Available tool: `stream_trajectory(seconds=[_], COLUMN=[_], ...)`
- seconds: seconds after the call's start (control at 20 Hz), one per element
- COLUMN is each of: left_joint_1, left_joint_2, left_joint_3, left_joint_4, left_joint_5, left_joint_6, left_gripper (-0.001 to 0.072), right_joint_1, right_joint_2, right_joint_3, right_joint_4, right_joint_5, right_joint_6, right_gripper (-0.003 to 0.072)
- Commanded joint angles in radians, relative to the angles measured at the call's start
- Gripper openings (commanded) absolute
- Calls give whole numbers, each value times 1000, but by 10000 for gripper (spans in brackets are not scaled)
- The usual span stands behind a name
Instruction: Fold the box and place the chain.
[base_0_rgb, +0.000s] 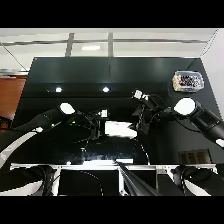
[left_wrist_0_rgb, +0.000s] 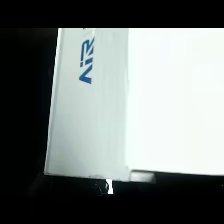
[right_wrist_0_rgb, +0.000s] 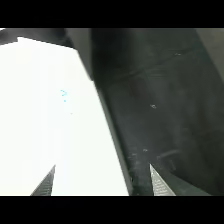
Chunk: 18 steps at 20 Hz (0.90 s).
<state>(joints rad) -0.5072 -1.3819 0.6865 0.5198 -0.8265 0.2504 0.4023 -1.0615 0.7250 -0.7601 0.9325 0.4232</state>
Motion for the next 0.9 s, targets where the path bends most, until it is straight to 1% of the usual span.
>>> stream_trajectory(seconds=[0.0,0.25,0.6,0.85], left_joint_1=[-1,-1,-1,-1], left_joint_2=[-1,-1,-1,-1], left_joint_3=[1,1,1,1], left_joint_4=[0,0,0,0], left_joint_5=[0,0,0,0], left_joint_6=[0,0,0,0], left_gripper=[397,397,397,397], right_joint_1=[19,19,19,30], right_joint_2=[-1,-1,-1,-2], right_joint_3=[-10,-7,-8,-8], right_joint_4=[0,-4,-23,-23], right_joint_5=[14,107,27,14], right_joint_6=[-40,-43,-84,-84], right_gripper=[720,720,720,720])
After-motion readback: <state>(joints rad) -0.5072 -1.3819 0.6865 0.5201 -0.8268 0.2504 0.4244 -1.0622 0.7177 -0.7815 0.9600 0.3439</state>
